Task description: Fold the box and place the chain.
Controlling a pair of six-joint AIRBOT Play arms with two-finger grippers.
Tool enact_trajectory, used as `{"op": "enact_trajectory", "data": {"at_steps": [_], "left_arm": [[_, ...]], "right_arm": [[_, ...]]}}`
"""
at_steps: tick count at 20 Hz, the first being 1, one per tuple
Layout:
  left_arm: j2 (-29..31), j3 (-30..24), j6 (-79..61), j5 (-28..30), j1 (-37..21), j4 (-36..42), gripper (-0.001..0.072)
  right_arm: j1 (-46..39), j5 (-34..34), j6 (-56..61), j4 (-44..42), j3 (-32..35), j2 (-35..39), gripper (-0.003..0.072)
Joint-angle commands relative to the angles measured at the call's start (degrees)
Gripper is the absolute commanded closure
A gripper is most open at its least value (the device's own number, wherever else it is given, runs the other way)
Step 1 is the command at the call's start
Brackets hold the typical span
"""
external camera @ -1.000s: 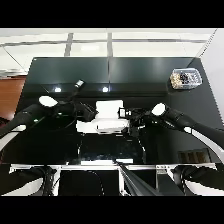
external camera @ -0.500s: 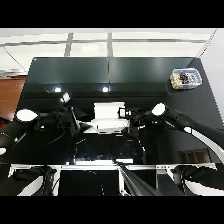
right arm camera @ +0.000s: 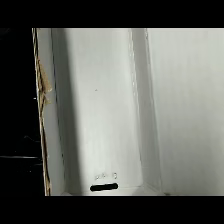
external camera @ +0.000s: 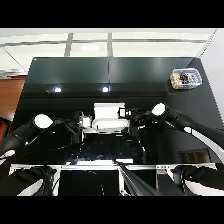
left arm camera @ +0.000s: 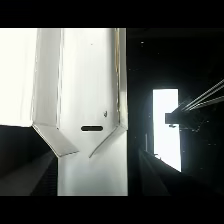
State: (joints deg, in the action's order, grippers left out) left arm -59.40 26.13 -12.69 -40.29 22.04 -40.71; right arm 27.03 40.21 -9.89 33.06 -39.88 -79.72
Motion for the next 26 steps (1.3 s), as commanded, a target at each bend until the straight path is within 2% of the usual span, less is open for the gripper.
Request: {"op": "enact_trajectory", "data": {"at_steps": [1,4,5,8,10,16,21,23,24,25,26], "left_arm": [[-1.55,0.17,2.12,5.31,1.81,-0.61,0.016],[-1.55,0.63,2.69,5.4,1.88,-0.37,0.0247],[-1.55,0.79,2.71,5.4,1.9,0.42,0.0343],[-1.97,0.83,2.71,4.11,1.9,5.97,0.0452],[-3.13,0.83,2.64,1.77,1.97,8.63,0.0453],[-6.54,0.83,2.62,2.64,1.95,15.41,0.0453],[-6.95,0.83,2.62,2.82,1.95,19.15,0.0453],[-6.95,0.83,2.6,2.84,1.95,18.82,0.0608],[-6.95,0.83,2.6,2.82,1.97,18.8,0.0607],[-6.95,0.83,2.56,2.84,1.97,18.8,0.0576],[-6.95,0.83,2.45,3.04,1.95,18.8,0.0384]], "right_arm": [[0.0,0.02,0.0,0.0,-0.02,0.0,0.049],[0.0,0.02,0.02,0.0,-0.04,0.0,0.049],[0.0,0.02,0.02,-0.02,-0.02,0.0,0.049],[0.0,0.02,0.02,0.0,-0.02,0.0,0.049],[0.0,0.02,0.02,0.0,-0.02,0.0,0.049],[0.0,0.02,0.02,0.0,-0.02,0.0,0.049],[0.0,0.04,0.0,0.0,-0.02,0.0,0.049],[0.0,0.02,0.02,-0.02,-0.02,0.0,0.049],[0.0,0.04,0.02,0.0,-0.02,0.0,0.049],[0.0,0.02,0.02,0.0,-0.02,0.0,0.049],[0.0,0.02,0.02,0.0,-0.02,0.0,0.049]]}}
